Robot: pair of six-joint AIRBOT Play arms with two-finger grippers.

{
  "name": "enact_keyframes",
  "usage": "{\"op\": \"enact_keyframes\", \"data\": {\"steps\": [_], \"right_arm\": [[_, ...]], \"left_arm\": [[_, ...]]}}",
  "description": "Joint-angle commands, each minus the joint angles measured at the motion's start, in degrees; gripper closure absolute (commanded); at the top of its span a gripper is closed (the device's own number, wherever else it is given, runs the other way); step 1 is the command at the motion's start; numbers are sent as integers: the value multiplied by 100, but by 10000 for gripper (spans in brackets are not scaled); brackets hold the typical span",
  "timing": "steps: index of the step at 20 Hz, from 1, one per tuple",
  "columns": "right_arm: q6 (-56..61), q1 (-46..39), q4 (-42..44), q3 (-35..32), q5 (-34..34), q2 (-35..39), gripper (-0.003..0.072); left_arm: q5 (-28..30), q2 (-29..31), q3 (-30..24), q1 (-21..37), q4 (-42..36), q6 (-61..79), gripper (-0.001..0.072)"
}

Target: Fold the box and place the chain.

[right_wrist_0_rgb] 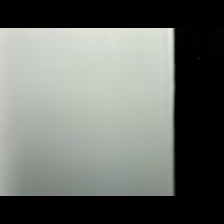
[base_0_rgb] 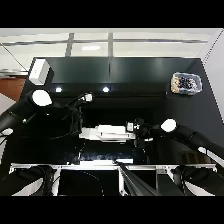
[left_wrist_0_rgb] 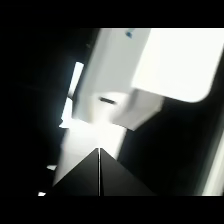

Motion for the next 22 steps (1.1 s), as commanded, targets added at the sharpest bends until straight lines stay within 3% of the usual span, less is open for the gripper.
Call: {"op": "enact_keyframes", "data": {"steps": [1, 4, 8, 11, 14, 22], "right_arm": [[4, 0, 4, -2, 2, 0, 204], [4, 0, 4, -2, 2, 0, 204], [4, 0, 4, -2, 2, 0, 205], [4, 0, 2, -2, 2, 0, 205], [4, 0, 2, -2, 2, 0, 205], [4, 0, 2, -2, 0, 0, 205]], "left_arm": [[-828, 168, -339, -120, -533, -1311, 684], [-33, 168, -1016, -704, -1707, -1318, 684], [2277, 214, -1259, -850, -3014, -809, 684], [3480, 201, -1259, -793, -3228, -745, 683], [3781, 101, -1259, -800, -3228, -732, 683], [3615, -426, -1259, -979, -3161, -730, 683]]}}
